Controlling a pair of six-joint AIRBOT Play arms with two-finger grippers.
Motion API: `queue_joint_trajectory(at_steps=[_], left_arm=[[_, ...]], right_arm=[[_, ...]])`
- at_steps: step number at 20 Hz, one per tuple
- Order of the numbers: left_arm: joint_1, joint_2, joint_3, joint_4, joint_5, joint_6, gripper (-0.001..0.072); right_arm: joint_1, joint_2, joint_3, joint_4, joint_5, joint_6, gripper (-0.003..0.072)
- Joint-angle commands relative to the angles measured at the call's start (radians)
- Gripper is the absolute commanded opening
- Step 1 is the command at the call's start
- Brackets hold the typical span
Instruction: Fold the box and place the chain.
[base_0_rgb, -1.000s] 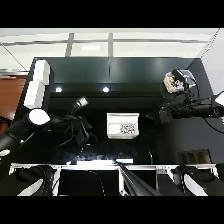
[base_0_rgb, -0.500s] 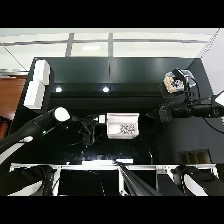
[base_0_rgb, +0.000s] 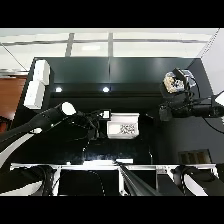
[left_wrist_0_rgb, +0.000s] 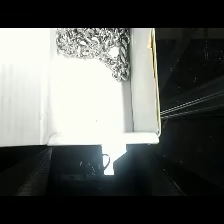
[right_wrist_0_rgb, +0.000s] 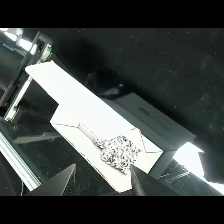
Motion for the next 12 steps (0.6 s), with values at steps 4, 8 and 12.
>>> queue_joint_trajectory(at_steps=[4, 8, 12], left_arm=[[0.000, -0.007, 0.005, -0.076, -0.001, 0.037, 0.0711], [0.000, -0.007, 0.005, -0.077, -0.002, 0.047, 0.0710], [-0.004, -0.007, 0.005, -0.079, -0.002, 0.048, 0.0709]], right_arm=[[0.000, -0.001, 0.001, 0.000, -0.002, -0.001, 0.0406], [0.000, -0.001, 0.001, 0.000, -0.002, 0.000, 0.0407], [0.000, -0.001, 0.001, 0.000, -0.017, -0.001, 0.0407]])
